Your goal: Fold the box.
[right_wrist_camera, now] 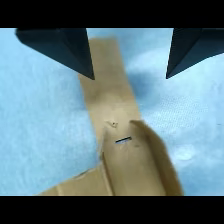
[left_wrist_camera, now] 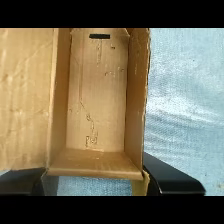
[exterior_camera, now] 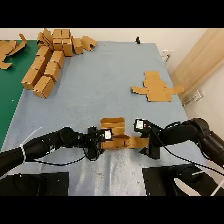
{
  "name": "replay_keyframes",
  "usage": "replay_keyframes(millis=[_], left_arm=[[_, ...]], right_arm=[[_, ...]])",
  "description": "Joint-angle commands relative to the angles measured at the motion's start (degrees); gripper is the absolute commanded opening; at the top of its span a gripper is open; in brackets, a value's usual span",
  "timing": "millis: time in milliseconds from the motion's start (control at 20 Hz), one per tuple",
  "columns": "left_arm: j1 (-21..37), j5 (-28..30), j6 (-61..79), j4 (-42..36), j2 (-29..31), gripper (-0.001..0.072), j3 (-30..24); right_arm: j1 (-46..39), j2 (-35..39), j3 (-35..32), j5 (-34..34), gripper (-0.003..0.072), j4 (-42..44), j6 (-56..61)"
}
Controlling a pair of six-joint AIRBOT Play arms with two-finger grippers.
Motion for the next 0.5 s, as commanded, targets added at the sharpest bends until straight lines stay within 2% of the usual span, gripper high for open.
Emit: replay_keyframes(millis=[0, 100, 200, 450], left_arm=[[0.0, -0.1, 0.0, 0.0, 0.0, 0.0531, 0.0], [0.0, -0.1, 0.0, 0.0, 0.0, 0.0531, 0.0], [0.0, -0.1, 0.0, 0.0, 0.0, 0.0531, 0.0], [0.0, 0.1, 0.0, 0.0, 0.0, 0.0531, 0.1]], right_arm=[[-0.5, 4.3, 0.2, -10.5, 0.072, 7.3, 4.3], [-0.5, 5.5, 0.2, -14.3, 0.072, 13.6, 4.4], [-0.5, 6.2, 0.2, -16.3, 0.072, 15.5, 8.7], [-0.5, 6.2, 0.2, -16.5, 0.072, 15.8, 38.3]])
